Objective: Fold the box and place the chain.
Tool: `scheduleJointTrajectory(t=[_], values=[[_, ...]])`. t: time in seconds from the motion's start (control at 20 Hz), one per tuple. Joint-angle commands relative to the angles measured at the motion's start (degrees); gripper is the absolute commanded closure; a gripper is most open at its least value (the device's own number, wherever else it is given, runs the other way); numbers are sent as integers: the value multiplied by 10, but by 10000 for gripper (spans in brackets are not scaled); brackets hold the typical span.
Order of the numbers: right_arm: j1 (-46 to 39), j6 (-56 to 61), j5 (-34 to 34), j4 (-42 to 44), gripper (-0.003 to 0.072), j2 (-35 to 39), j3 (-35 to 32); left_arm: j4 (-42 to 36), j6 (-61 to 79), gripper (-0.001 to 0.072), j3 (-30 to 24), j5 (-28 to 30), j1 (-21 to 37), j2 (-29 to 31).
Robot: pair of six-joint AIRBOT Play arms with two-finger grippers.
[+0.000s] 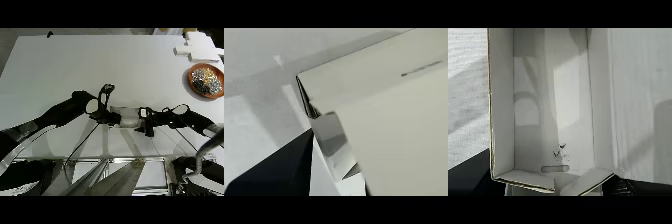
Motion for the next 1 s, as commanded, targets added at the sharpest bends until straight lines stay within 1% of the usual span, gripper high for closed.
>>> scheduleJointTrajectory(t=[0.0, 0.1, 0.15, 0.4, 0.55, 0.6, 0.8, 0.9, 0.95], values=[[0, 0, 0, 0, 360, 0, 0, 50, -77, 370, 44, -62, -15, -36], [0, 0, 0, 0, 360, 0, 0, 66, -138, 401, 57, -87, -21, -54], [0, 0, 0, 0, 360, 0, 0, 67, -161, 401, 64, -94, -25, -63], [0, 0, 0, 0, 360, 0, 0, 81, -179, 401, 100, -106, -33, -96], [0, 0, 0, 0, 360, 0, 0, 105, -208, 410, 103, -106, -40, -106], [0, 0, 0, 0, 360, 0, 0, 116, -209, 445, 103, -108, -43, -108], [0, 0, 0, 0, 360, 0, 0, 118, -235, 449, 103, -107, -46, -113], [0, 0, 0, 0, 360, 0, 0, 118, -235, 570, 103, -109, -46, -112], [0, 0, 0, 0, 360, 0, 0, 118, -235, 588, 103, -109, -46, -112]])
